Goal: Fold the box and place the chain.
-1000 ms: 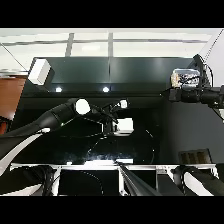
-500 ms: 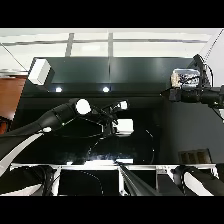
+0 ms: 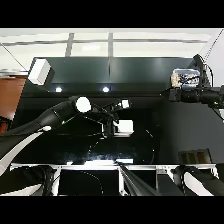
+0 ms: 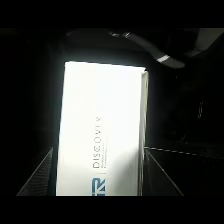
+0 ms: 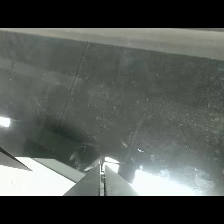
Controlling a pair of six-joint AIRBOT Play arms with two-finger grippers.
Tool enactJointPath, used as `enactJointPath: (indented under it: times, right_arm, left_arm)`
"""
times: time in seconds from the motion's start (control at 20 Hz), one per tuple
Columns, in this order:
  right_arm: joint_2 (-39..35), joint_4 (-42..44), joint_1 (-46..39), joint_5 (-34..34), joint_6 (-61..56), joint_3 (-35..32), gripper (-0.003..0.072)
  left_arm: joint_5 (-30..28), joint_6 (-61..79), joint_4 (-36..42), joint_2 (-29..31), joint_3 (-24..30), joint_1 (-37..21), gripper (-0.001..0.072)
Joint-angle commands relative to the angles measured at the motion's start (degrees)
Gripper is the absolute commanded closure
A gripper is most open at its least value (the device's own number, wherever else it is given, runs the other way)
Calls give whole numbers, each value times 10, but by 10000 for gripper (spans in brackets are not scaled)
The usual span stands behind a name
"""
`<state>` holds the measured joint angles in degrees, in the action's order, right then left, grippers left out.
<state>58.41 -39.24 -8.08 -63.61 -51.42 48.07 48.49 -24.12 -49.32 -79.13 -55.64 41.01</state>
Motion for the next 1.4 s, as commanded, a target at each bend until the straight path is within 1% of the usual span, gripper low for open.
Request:
enactJointPath:
  times: [0.0, 0.15, 0.35, 0.8, 1.15, 1.35]
  right_arm:
    - [0, 0, 0, 0, 0, 0, 646]
    - [0, 0, 0, -1, 0, 0, 646]
    - [0, 0, 0, -1, 0, 0, 646]
    - [0, 1, 0, 5, 0, -17, 646]
    - [0, 2, 0, 10, 0, -18, 646]
    - [0, 2, 0, 10, 0, -18, 646]
  left_arm:
    - [11, 0, -2, -3, -6, 0, -2]
    - [19, 1, -2, -9, -6, 0, -2]
    - [18, -10, -30, -9, -6, 4, -3]
    - [17, -19, -32, -9, -6, 5, -3]
    - [17, -19, -32, -12, -6, 5, -3]
    - [17, -19, -49, -18, -6, 18, -3]
